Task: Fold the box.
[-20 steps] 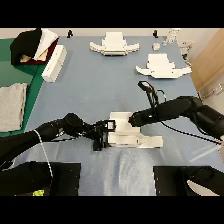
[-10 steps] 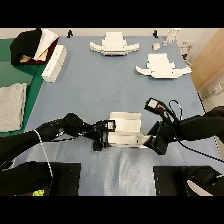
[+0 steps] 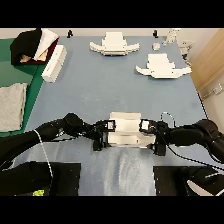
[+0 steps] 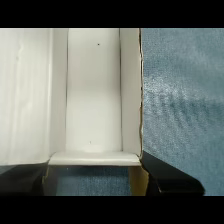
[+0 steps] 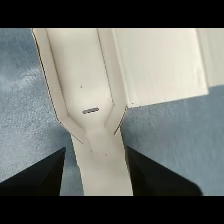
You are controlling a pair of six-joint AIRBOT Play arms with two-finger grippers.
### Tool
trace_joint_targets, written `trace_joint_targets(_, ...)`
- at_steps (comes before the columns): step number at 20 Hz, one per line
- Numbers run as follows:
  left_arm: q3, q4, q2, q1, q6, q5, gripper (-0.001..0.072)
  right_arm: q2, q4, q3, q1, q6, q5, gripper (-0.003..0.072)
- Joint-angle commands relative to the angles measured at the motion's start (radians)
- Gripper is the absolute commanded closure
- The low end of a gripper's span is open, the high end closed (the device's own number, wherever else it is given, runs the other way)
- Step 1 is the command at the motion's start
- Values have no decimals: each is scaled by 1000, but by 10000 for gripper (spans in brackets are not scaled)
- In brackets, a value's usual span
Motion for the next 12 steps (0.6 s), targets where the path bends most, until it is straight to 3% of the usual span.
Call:
trace_joint_targets(1, 1, 0, 0, 0, 0, 0, 241, -56, 19, -23, 1, -107, 93, 91)
trace_joint_targets(4, 1, 0, 0, 0, 0, 0, 241, -91, 63, -23, 1, -168, 127, 96)
trace_joint_targets(6, 1, 0, 0, 0, 0, 0, 241, -113, 118, -23, 1, -216, 134, 178)
trace_joint_targets(8, 1, 0, 0, 0, 0, 0, 241, -113, 122, -22, 1, -229, 143, 183)
trace_joint_targets(9, 1, 0, 0, 0, 0, 0, 241, -113, 126, -22, 1, -229, 146, 278)
trace_joint_targets(12, 1, 0, 0, 0, 0, 0, 241, -114, 172, -23, 1, -239, 145, 411)
